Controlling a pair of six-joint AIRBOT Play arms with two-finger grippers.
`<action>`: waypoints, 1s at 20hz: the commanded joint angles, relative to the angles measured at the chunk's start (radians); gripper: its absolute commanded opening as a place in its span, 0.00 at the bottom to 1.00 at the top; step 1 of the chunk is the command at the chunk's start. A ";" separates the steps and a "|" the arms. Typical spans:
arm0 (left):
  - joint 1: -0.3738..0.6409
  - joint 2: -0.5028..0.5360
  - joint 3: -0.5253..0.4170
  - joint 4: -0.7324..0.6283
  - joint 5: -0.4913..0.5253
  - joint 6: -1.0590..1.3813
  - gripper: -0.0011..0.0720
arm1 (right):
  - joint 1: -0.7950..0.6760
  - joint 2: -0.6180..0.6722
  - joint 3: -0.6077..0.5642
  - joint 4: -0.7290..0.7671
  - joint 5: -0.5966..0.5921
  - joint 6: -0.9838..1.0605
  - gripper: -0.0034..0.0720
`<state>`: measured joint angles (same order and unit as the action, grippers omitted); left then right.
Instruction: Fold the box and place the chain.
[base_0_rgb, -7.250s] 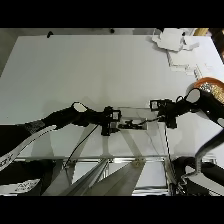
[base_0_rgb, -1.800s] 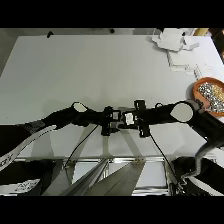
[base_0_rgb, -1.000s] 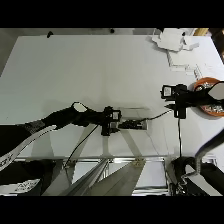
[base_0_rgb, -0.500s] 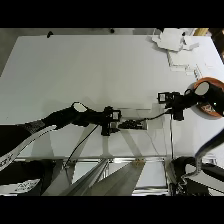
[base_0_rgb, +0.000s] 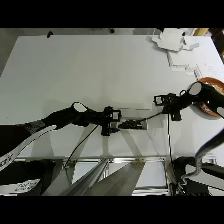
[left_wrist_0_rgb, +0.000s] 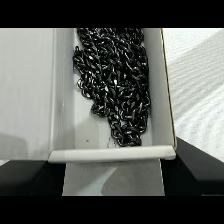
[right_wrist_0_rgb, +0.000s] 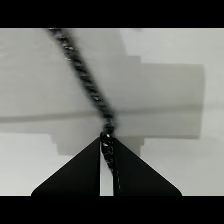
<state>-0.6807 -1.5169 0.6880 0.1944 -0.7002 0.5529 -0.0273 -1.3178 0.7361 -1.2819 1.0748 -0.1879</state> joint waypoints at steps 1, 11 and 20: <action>0.000 0.000 0.000 0.000 0.000 0.000 0.55 | 0.028 0.085 0.002 -0.006 0.041 0.031 0.08; 0.000 0.000 0.000 0.000 0.000 0.000 0.55 | 0.326 0.479 0.002 0.196 0.169 0.206 0.08; 0.000 0.000 0.000 0.000 0.000 0.000 0.55 | 0.570 0.439 0.002 0.337 -0.118 0.275 0.08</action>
